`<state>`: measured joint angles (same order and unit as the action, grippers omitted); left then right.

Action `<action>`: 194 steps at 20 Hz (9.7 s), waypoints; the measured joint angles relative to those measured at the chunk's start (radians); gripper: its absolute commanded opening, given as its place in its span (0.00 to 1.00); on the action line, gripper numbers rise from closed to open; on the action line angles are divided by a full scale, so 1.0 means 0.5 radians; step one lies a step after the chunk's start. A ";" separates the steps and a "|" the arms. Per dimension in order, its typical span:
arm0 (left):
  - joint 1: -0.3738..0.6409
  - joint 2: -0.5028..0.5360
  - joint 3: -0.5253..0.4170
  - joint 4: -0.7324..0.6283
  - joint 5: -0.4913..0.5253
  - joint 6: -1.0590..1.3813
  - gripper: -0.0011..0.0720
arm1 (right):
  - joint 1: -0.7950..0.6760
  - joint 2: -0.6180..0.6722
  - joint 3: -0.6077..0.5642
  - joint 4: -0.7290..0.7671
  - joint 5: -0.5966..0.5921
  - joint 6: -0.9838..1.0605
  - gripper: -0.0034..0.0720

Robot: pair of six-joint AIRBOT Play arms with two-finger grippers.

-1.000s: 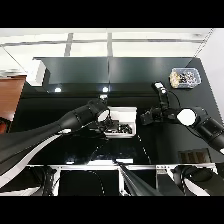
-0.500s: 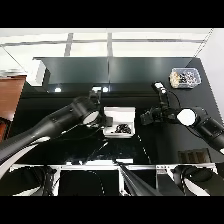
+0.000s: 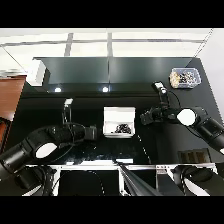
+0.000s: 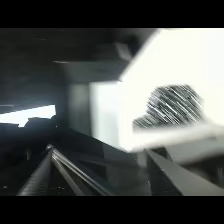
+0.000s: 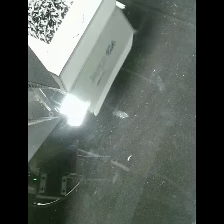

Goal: Fold the box and place the chain.

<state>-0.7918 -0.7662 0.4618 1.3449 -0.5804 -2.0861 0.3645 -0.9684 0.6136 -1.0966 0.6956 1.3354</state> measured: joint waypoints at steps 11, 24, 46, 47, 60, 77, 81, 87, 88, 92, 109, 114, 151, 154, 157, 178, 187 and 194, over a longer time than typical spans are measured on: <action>-0.025 -0.109 -0.149 -0.023 0.300 1.750 0.98 | 0.000 0.000 0.000 0.006 0.003 0.037 0.30; 0.860 -0.794 0.158 -1.304 -0.441 3.844 0.98 | 0.000 0.000 0.000 -0.011 0.011 0.045 0.30; 0.817 -1.198 0.372 -1.765 -0.712 4.789 0.98 | 0.000 0.000 0.000 -0.009 0.051 0.044 0.30; 0.813 -1.198 0.372 -1.765 -0.711 4.790 0.98 | 0.000 0.000 0.000 -0.009 0.051 0.044 0.30; 0.725 -1.199 0.379 -1.688 -0.649 4.746 0.98 | 0.000 0.000 0.000 -0.009 0.050 0.043 0.30; 0.718 -1.208 0.381 -1.824 -0.626 4.726 0.48 | 0.000 0.000 0.000 -0.014 0.036 0.043 0.30; 0.718 -1.208 0.381 -1.825 -0.624 4.726 0.48 | -0.036 0.000 0.056 -0.054 0.035 0.082 0.87; 0.718 -1.208 0.381 -1.826 -0.623 4.726 0.48 | -0.196 -0.037 0.307 -0.026 0.002 0.266 0.89; 0.718 -1.208 0.381 -1.826 -0.623 4.726 0.48 | -0.208 -0.058 0.344 -0.011 -0.008 0.273 0.89; 0.718 -1.208 0.381 -1.826 -0.624 4.726 0.48 | -0.227 -0.182 0.426 0.169 -0.010 0.148 0.89; 0.718 -1.208 0.381 -1.826 -0.626 4.727 0.48 | 0.030 -0.320 0.488 0.458 0.712 -1.541 0.89; 0.718 -1.208 0.381 -1.825 -0.626 4.727 0.48 | 0.154 -0.320 0.488 0.455 0.774 -1.775 0.89; 0.718 -1.208 0.381 -1.825 -0.627 4.727 0.48 | 0.201 -0.388 0.449 0.460 0.726 -1.901 0.95; 0.718 -1.208 0.381 -1.825 -0.627 4.727 0.48 | 0.226 -0.401 0.449 0.471 0.716 -1.953 0.95; 0.718 -1.208 0.381 -1.825 -0.627 4.727 0.48 | 0.268 -0.439 0.449 0.447 0.686 -2.014 0.95; 0.718 -1.208 0.381 -1.826 -0.626 4.726 0.48 | 0.301 -0.423 0.473 0.369 0.536 -2.051 0.70; 0.718 -1.208 0.381 -1.826 -0.626 4.726 0.48 | 0.301 -0.431 0.462 0.368 0.555 -2.052 0.70; 0.718 -1.208 0.381 -1.826 -0.626 4.727 0.48 | 0.301 -0.434 0.455 0.375 0.570 -2.051 0.51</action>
<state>-0.4328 -1.3701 0.6525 0.4320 -0.8936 0.2775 0.5152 -1.1854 0.8413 -0.9092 0.9806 0.3099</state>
